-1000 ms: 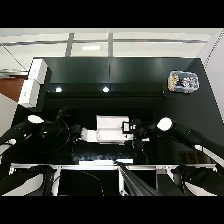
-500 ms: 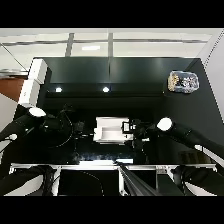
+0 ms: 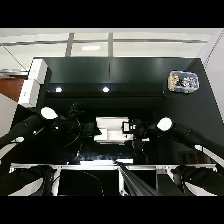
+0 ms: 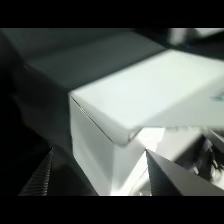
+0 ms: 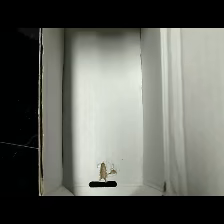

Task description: Fold the box and place the chain.

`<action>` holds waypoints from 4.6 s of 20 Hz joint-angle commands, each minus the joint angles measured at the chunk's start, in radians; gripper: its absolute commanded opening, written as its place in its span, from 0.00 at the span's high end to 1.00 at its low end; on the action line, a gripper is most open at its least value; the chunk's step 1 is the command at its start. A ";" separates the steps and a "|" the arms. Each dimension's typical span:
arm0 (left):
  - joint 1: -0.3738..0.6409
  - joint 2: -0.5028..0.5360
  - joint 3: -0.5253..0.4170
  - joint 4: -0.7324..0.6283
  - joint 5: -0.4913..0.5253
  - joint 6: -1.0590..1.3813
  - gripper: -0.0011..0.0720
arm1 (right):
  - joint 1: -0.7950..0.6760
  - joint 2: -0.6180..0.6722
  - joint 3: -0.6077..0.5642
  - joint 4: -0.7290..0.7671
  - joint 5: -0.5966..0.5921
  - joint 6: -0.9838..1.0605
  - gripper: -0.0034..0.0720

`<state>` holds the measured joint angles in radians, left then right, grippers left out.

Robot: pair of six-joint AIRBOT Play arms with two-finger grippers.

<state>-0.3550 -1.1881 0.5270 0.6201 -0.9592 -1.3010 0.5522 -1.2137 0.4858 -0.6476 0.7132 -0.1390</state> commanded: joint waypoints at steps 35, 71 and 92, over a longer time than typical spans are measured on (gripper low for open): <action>-0.531 -0.140 0.343 0.888 -0.060 -1.112 0.54 | 0.001 0.000 0.000 0.000 0.001 0.000 0.33; -0.542 -0.222 0.401 0.863 -0.115 -1.116 0.47 | 0.001 0.000 0.000 0.000 0.000 0.000 0.33; -0.540 -0.220 0.421 0.880 -0.114 -1.111 0.94 | 0.001 0.000 0.000 0.000 0.000 0.000 0.33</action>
<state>-0.8944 -1.4086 0.9470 1.5059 -1.0924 -2.4149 0.5522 -1.2137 0.4858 -0.6483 0.7124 -0.1383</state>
